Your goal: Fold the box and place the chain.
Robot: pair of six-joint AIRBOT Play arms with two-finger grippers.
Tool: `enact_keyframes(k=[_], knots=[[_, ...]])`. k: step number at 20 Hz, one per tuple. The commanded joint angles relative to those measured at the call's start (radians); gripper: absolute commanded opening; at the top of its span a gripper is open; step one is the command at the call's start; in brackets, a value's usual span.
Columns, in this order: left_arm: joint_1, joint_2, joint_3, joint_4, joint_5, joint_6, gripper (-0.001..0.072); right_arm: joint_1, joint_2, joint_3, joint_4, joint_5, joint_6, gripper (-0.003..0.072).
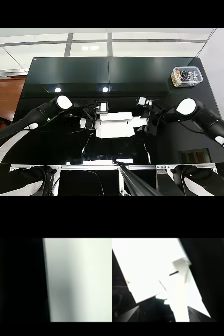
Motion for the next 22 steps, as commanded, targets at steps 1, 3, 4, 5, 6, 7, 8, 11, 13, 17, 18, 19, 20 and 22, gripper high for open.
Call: enact_keyframes(k=[1, 3, 4, 5, 6, 7, 8, 11, 13, 17, 18, 19, 20, 22], knots=[[0.001, -0.01, -0.001, 0.036, 0.011, -0.009, 0.0026, 0.08, -0.002, -0.048, -0.008, -0.116, -0.031, 0.0709], [-0.002, -0.01, -0.001, 0.035, 0.005, -0.009, 0.0026, 0.098, -0.003, -0.056, -0.009, -0.116, -0.099, 0.0709], [-0.001, -0.011, -0.001, 0.035, 0.006, -0.009, 0.0026, 0.098, -0.003, -0.061, -0.01, -0.115, -0.136, 0.0709], [-0.001, -0.011, -0.001, 0.035, 0.007, -0.009, 0.0026, 0.097, -0.003, -0.063, -0.038, -0.116, -0.162, 0.0709], [-0.001, -0.011, -0.001, 0.035, 0.008, -0.009, 0.0026, 0.097, -0.003, -0.063, -0.073, -0.116, -0.168, 0.0709], [-0.001, -0.011, 0.002, 0.032, 0.004, -0.009, 0.0027, 0.097, -0.003, -0.064, -0.095, -0.114, -0.168, 0.0709], [-0.001, -0.011, 0.004, 0.026, 0.0, -0.009, 0.0026, 0.097, -0.003, -0.064, -0.098, -0.111, -0.168, 0.0709], [-0.001, -0.011, 0.005, 0.028, 0.004, -0.009, 0.0026, 0.114, -0.021, -0.064, -0.044, -0.112, -0.191, 0.0709], [-0.001, -0.011, 0.005, 0.027, 0.004, -0.009, 0.0027, 0.15, -0.054, -0.064, 0.014, -0.114, -0.198, 0.071], [-0.001, -0.011, 0.005, 0.027, 0.002, -0.009, 0.0026, 0.232, -0.093, -0.064, 0.065, -0.233, -0.202, 0.0709], [-0.001, -0.011, 0.005, 0.027, 0.002, -0.009, 0.0026, 0.245, -0.093, -0.063, 0.074, -0.265, -0.202, 0.0709], [-0.001, -0.011, 0.005, 0.027, 0.002, -0.009, 0.0026, 0.256, -0.093, -0.063, 0.082, -0.297, -0.202, 0.071], [-0.001, -0.011, 0.005, 0.027, 0.001, -0.009, 0.0027, 0.261, -0.091, -0.063, 0.082, -0.318, -0.205, 0.0709], [-0.001, -0.011, 0.005, 0.027, -0.002, -0.009, 0.0027, 0.257, -0.071, -0.063, 0.062, -0.344, -0.206, 0.071]])
